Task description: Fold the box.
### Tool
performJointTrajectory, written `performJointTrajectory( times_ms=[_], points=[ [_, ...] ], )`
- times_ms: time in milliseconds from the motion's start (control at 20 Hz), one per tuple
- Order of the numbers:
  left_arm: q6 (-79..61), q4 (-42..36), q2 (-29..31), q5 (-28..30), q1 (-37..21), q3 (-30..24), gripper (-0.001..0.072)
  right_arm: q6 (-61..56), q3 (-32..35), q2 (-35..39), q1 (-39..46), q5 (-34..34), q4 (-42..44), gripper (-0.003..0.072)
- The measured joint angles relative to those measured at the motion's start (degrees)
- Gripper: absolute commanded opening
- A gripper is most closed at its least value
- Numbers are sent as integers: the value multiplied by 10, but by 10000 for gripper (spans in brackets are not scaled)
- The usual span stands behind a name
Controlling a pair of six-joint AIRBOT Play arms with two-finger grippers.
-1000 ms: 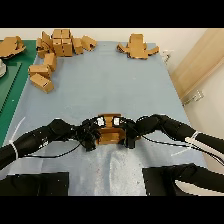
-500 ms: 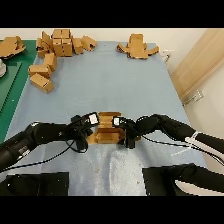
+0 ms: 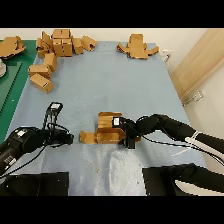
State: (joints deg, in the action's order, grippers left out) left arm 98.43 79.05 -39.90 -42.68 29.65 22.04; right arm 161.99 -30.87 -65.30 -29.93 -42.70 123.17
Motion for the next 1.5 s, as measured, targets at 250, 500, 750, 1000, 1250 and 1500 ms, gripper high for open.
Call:
performJointTrajectory(
  times_ms=[250,500,750,1000,1250,1500],
  points=[
    [-14,-163,-83,38,-8,-12,13,0,0,0,0,0,0,607],
    [-46,-246,-119,81,-5,-14,12,0,0,0,0,0,0,608],
    [-71,-299,-136,114,-4,-15,12,0,0,0,0,0,0,608],
    [-102,-351,-139,122,-4,-15,12,0,0,0,0,0,0,608],
    [-150,-417,-139,111,-4,-14,13,0,0,0,0,0,0,608],
    [-177,-448,-135,97,-4,-3,9,0,0,0,0,0,0,608]
  ],
)
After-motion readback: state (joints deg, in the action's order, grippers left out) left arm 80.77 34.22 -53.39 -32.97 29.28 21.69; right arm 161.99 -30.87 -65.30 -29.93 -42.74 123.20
